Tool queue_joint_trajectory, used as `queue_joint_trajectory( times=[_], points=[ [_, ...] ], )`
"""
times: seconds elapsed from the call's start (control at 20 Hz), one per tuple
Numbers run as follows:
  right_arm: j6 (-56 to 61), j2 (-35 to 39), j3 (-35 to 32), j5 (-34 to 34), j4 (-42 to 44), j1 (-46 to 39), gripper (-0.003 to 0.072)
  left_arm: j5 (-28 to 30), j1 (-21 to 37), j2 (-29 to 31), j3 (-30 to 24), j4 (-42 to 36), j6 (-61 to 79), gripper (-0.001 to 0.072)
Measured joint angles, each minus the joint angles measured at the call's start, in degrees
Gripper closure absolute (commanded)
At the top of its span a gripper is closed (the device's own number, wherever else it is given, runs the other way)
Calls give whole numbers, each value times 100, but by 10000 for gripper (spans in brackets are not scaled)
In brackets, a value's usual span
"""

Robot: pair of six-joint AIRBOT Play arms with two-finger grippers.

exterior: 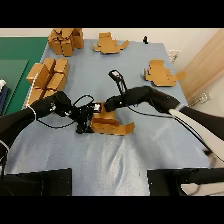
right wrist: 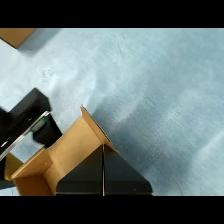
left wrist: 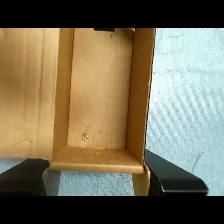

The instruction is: Fold the box.

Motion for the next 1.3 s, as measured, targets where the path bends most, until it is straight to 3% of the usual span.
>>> queue_joint_trajectory(
  times=[0.2, 0.45, 0.7, 0.8, 0.9, 0.95, 1.0, 1.05, 1.15, 1.3],
  points=[
    [343, -1126, 918, -1425, 72, -284, 681, 0, 0, 0, 0, 7, -2, 689],
    [494, -1384, 1351, -2367, 103, -424, 681, 4, 0, 0, 0, 11, 0, 689],
    [470, -437, 1368, -2448, -420, -470, 682, 9, 0, 0, 0, 13, -2, 689],
    [317, 339, 938, -2306, -824, -481, 681, 9, 0, 0, -2, 13, -4, 689],
    [-13, 1259, 103, -2072, -1139, -479, 679, 9, 0, 0, 0, 13, -4, 689],
    [-243, 1714, -424, -1906, -1252, -476, 645, 11, 0, 0, -2, 15, -4, 689],
    [-492, 2072, -911, -1755, -1340, -476, 426, 11, 0, 0, -2, 15, -4, 689],
    [-848, 2376, -1397, -1589, -1386, -476, 160, 11, 0, 0, -2, 15, -4, 689],
    [-1725, 2710, -2114, -1224, -1283, -463, 133, 13, 0, 0, -2, 15, -4, 689],
    [-2931, 2699, -2634, -623, -966, -361, 133, 15, 0, 0, -2, 15, -7, 689]
  ],
)
